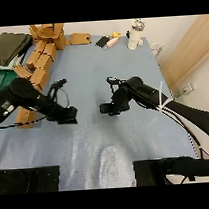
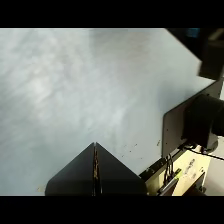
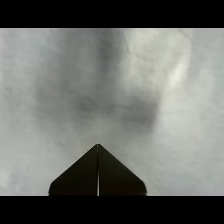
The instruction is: Fold the box.
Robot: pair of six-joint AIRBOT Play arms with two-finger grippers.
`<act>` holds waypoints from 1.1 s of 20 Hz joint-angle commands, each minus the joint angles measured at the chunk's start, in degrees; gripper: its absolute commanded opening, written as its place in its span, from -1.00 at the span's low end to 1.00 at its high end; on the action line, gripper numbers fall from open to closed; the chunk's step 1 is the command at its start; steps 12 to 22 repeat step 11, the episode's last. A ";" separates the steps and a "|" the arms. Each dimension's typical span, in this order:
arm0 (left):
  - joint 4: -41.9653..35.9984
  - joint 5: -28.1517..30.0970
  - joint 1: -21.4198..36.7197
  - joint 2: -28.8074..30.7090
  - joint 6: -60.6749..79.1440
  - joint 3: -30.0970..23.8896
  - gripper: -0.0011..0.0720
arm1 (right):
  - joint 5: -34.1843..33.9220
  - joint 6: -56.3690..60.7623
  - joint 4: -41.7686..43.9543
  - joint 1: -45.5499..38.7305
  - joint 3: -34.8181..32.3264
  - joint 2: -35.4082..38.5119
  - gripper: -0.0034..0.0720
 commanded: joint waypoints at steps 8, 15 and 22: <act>-1.70 8.13 -7.19 -9.55 1.05 4.83 -0.95 | -1.01 -1.22 2.58 -0.37 5.25 -4.66 -0.90; -1.70 8.13 -7.19 -9.55 1.05 4.83 -0.95 | -1.01 -1.22 2.58 -0.37 5.25 -4.66 -0.90; -1.70 8.13 -7.19 -9.55 1.05 4.83 -0.95 | -1.01 -1.22 2.58 -0.37 5.25 -4.66 -0.90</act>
